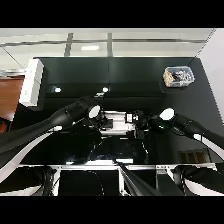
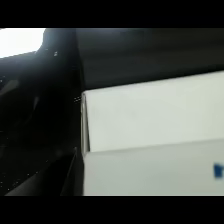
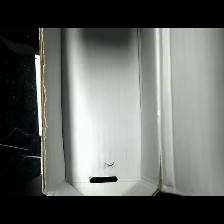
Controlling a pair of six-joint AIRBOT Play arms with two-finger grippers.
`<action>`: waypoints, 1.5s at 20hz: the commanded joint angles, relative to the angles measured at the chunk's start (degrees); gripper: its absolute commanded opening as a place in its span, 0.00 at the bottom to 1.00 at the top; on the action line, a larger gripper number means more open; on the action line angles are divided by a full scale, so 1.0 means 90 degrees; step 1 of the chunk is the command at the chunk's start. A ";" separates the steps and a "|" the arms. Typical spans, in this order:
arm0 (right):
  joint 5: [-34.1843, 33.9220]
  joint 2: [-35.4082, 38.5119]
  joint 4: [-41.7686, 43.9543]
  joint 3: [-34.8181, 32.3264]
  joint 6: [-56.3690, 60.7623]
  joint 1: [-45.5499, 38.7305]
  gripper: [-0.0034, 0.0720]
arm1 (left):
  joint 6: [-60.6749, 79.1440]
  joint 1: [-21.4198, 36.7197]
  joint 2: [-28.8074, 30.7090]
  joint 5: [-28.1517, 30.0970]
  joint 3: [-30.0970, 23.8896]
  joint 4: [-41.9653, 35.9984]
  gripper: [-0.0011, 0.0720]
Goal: Fold the box and place the chain.
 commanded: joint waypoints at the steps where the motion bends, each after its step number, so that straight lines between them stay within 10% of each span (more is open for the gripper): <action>1: 0.0002 -0.0005 0.0000 0.0000 0.0002 0.0002 0.29 | -0.0352 -0.0027 -0.0197 -0.0189 0.0226 0.0095 0.47; 3: 0.0002 -0.0005 0.0000 0.0000 0.0002 0.0002 0.29 | -0.0372 -0.0024 -0.0197 -0.0253 0.0228 0.0100 0.45; 6: 0.0002 -0.0005 0.0000 0.0000 0.0002 0.0002 0.29 | -0.0372 -0.0046 -0.0197 -0.0243 0.0233 0.0073 0.05; 9: 0.0002 -0.0005 0.0000 0.0000 0.0002 0.0002 0.29 | -0.0372 -0.0080 -0.0197 -0.0243 0.0236 0.0075 0.05; 11: 0.0002 -0.0005 0.0000 0.0000 0.0002 0.0002 0.29 | -0.0372 -0.0080 -0.0197 -0.0243 0.0236 0.0075 0.46; 12: 0.0002 -0.0005 0.0000 0.0000 0.0002 0.0002 0.29 | -0.0372 -0.0078 -0.0197 -0.0260 0.0236 0.0078 0.48; 30: 0.0002 -0.0005 0.0000 0.0000 0.0002 0.0002 0.29 | -0.0823 -0.0083 -0.0325 -0.0151 0.0236 0.0376 0.47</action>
